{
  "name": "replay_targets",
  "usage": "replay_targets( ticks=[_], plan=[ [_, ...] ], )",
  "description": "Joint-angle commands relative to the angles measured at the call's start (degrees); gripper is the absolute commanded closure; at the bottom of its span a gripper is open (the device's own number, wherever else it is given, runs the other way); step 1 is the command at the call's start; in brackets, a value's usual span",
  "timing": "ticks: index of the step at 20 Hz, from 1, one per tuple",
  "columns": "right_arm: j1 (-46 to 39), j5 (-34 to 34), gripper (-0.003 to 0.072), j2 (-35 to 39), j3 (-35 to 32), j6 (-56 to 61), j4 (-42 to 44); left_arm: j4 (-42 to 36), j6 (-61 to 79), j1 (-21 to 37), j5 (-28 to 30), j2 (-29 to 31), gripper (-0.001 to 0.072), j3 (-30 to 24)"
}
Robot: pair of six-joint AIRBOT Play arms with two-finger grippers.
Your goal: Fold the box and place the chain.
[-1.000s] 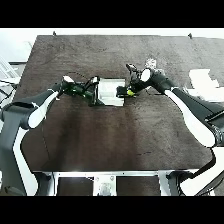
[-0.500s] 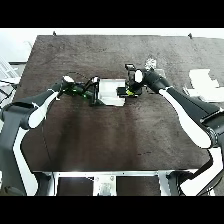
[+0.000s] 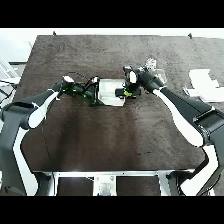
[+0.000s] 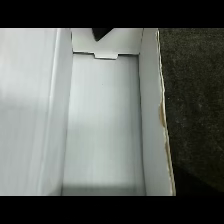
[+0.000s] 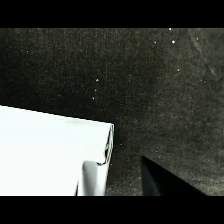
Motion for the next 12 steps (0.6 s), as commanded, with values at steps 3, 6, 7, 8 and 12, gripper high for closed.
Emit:
replay_targets(
  ticks=[3,6,7,8,12],
  plan=[
    [0.39,3.08,0.0348,-3.19,3.39,2.45,-0.68,0.00,0.00,0.02,0.02,0.02,0.0371,0.02],
    [1.16,4.52,0.0471,-4.61,6.38,2.47,-0.87,0.00,0.00,0.02,0.02,0.02,0.0370,0.02],
    [1.38,4.85,0.0501,-4.59,6.38,2.49,-0.85,0.00,0.00,0.04,0.02,0.02,0.0371,0.02],
    [1.53,5.62,0.0507,-4.61,6.34,3.15,-0.85,0.00,0.00,0.02,0.02,0.02,0.0371,0.02],
    [2.40,5.90,0.0650,-4.61,6.36,2.93,-0.94,-0.02,0.00,0.02,0.02,0.02,0.0371,0.02]
  ],
)
